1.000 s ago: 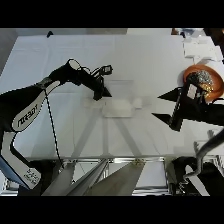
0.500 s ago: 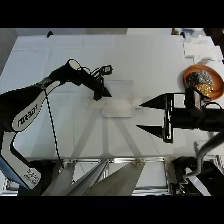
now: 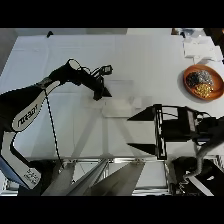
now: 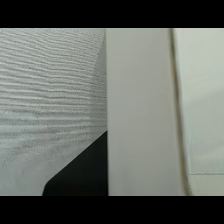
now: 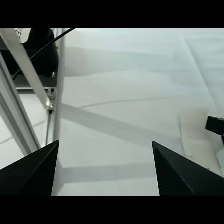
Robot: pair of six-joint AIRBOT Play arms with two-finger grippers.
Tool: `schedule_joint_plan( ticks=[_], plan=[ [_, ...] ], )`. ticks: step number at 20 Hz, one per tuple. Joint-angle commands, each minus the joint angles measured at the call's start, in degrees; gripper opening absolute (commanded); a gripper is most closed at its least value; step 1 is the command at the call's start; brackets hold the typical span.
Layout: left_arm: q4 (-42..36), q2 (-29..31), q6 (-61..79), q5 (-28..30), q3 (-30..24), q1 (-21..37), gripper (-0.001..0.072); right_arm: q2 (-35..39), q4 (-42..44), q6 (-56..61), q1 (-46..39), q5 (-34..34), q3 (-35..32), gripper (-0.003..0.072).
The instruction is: Fold the box and place the chain.
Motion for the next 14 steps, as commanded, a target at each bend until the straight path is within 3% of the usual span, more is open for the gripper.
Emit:
schedule_joint_plan(
  ticks=[1,11,14],
  plan=[
    [0.0,0.0,0.0,0.0,0.0,0.0,0.0011,0.0,-0.2,-0.1,2.9,-3.0,-3.0,0.0644],
    [0.0,0.0,0.0,0.0,0.0,0.0,0.0011,-3.4,-15.0,-2.8,-0.8,-26.8,-11.8,0.0644],
    [0.0,0.0,0.0,0.0,0.0,0.0,0.0011,-4.7,-15.6,-3.2,-0.8,-34.0,-14.2,0.0644]
  ],
)
